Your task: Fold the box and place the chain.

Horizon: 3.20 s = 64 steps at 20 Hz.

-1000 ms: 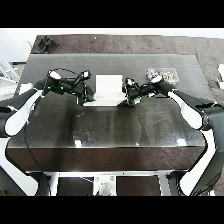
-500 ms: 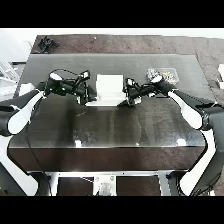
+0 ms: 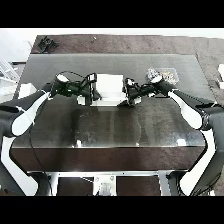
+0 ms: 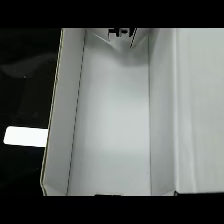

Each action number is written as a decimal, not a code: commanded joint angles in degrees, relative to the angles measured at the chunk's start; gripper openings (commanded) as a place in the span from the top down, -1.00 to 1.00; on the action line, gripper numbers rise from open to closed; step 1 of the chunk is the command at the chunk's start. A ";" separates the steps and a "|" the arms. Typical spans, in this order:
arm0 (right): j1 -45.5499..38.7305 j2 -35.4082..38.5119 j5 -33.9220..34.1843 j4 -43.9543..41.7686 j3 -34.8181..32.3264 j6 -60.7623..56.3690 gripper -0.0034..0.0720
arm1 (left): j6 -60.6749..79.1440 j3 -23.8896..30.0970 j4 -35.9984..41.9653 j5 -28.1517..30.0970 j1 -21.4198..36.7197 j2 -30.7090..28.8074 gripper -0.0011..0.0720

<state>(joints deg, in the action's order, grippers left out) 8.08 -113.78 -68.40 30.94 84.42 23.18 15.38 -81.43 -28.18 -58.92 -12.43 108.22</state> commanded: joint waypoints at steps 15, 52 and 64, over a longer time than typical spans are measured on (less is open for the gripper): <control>0.04 0.00 -0.07 -0.02 0.00 0.00 -0.67 | -1.81 0.00 -1.84 -0.50 -0.17 0.04 -0.86; 0.04 0.00 -0.07 -0.02 0.00 0.00 -0.67 | -74.10 7.21 -10.88 -14.21 20.00 -22.88 0.92; 0.00 0.00 -0.07 -0.02 0.00 0.00 -0.67 | -73.46 24.74 -4.70 -1.90 22.84 -22.69 0.92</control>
<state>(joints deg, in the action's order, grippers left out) 8.12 -113.78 -68.45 30.92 84.42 23.20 -58.78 -58.85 -34.04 -64.69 10.09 85.45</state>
